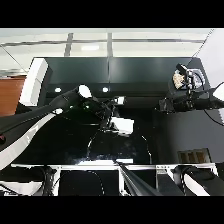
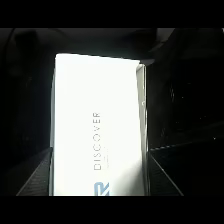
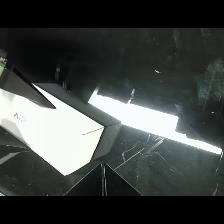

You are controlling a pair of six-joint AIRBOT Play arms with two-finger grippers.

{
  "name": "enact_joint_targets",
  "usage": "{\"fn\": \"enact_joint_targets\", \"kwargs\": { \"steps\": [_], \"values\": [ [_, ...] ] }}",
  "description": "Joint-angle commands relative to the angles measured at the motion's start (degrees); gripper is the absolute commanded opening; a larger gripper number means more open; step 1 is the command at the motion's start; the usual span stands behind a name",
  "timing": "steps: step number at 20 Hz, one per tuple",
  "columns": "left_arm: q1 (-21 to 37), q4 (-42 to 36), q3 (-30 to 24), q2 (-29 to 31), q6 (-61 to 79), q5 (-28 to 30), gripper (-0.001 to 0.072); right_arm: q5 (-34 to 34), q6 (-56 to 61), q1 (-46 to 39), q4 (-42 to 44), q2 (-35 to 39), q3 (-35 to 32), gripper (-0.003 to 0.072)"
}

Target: Fold the box and place the chain.

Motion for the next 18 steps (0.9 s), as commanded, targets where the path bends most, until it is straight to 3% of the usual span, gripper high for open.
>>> {"fn": "enact_joint_targets", "kwargs": {
  "steps": [1,7,10,11,12,13,14,18],
  "values": [
    [-1.66,2.05,0.0,-0.04,0.39,5.7,0.0713,-0.13,0.04,-0.02,0.02,0.04,-0.02,0.0014],
    [-4.63,1.97,-0.15,-0.11,0.39,14.91,0.0712,-0.48,0.04,-0.02,0.02,0.04,-0.02,0.0015],
    [-5.97,2.01,-0.15,-0.15,0.39,16.33,0.0709,-1.31,1.2,-0.04,-0.24,0.04,-0.02,0.0014],
    [-6.21,1.99,-0.15,-0.15,0.26,15.98,0.0662,-1.77,2.19,-0.04,-0.81,0.04,-0.02,0.0015],
    [-6.23,1.81,-0.15,-0.13,-0.17,14.88,0.0529,-2.32,3.28,-0.04,-1.66,0.04,-0.02,0.0014],
    [-6.21,1.79,-0.15,0.02,-1.57,13.86,0.0342,-2.75,4.72,-0.04,-2.82,0.04,-0.02,0.0014],
    [-6.1,2.16,-0.13,0.63,-4.46,13.84,0.0286,-2.99,6.36,-0.04,-4.44,0.04,-0.02,0.0015],
    [-1.97,13.38,-0.11,8.5,-23.54,13.64,0.0283,-2.69,9.22,-0.04,-8.74,0.04,-0.02,0.0015]
  ]
}}
